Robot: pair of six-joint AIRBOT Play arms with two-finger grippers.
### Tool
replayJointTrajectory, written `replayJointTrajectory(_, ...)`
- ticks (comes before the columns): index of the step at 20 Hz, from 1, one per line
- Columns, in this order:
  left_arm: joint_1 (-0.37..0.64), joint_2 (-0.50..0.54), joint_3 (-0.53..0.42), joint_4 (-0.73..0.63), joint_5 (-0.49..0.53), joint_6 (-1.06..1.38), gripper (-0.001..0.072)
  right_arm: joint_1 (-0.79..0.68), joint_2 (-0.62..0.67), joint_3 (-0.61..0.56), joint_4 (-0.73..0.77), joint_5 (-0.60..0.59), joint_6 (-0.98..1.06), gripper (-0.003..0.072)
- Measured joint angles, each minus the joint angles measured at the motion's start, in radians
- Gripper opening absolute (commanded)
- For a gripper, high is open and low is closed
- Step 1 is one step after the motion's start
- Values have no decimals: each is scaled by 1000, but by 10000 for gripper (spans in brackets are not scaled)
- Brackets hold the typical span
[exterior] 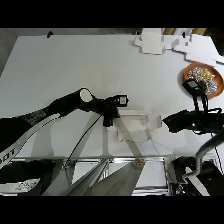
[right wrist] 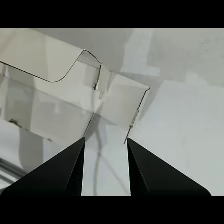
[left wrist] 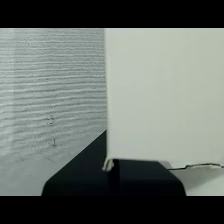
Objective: Fold the box and place the chain.
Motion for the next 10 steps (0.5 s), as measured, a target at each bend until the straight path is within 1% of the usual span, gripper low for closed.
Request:
replayJointTrajectory(2,0,0,0,0,5,0,15,0,0,0,0,0,-2,297)
replayJointTrajectory(10,0,0,0,0,10,1,14,0,0,0,0,0,-10,296)
